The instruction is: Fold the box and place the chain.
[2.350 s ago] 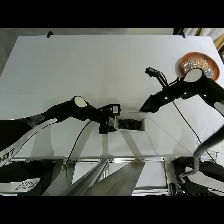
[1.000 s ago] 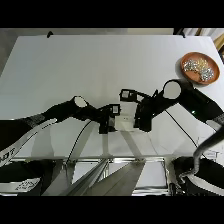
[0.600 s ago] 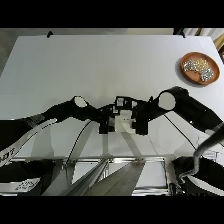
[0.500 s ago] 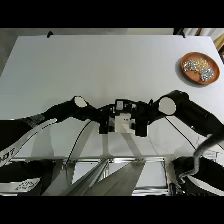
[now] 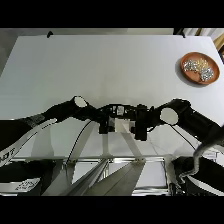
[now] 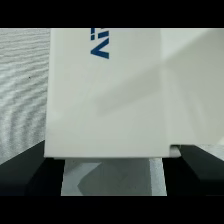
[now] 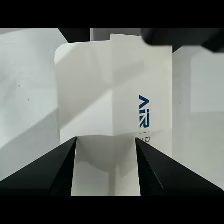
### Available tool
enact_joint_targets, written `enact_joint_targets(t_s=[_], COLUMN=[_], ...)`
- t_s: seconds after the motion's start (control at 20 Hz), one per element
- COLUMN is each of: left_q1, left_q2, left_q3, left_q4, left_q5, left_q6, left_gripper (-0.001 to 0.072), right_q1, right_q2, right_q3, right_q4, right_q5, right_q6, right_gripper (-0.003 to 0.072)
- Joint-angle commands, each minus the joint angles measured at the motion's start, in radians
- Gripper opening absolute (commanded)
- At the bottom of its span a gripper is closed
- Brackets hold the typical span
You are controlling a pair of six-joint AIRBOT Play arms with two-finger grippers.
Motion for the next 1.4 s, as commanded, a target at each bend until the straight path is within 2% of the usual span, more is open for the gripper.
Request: enact_joint_targets(t_s=[0.0,0.1,0.2,0.45,0.55,0.85,0.95,1.35], left_q1=[0.0,0.0,0.0,0.0,0.0,0.0,0.0,0.0], left_q2=[0.0,0.0,0.0,0.0,0.0,0.0,0.0,0.0], left_q3=[0.0,0.0,0.0,0.0,0.0,0.0,0.0,0.0], left_q4=[0.0,0.0,0.0,0.0,0.0,0.0,0.0,0.0], left_q5=[0.0,0.0,0.0,0.0,0.0,0.0,0.0,0.0], left_q6=[0.0,0.0,0.001,0.0,0.0,0.0,0.0,0.0], left_gripper=[0.0137,0.0137,0.0137,0.0137,0.0137,0.0137,0.0137,0.0137], right_q1=[0.002,0.002,0.002,0.002,0.002,0.002,0.002,0.001], right_q2=[0.002,0.002,0.002,0.003,0.003,0.003,0.003,0.004], right_q3=[-0.008,-0.008,-0.011,-0.014,-0.014,-0.014,-0.014,-0.031], right_q4=[-0.024,-0.026,-0.035,-0.047,-0.048,-0.067,-0.069,-0.068], right_q5=[-0.041,-0.042,-0.045,-0.058,-0.071,-0.071,-0.074,-0.098], right_q6=[0.04,0.04,0.043,0.051,0.05,0.051,0.05,0.05], right_gripper=[0.0398,0.0384,0.0338,0.0333,0.0295,0.0287,0.0234,0.0235])
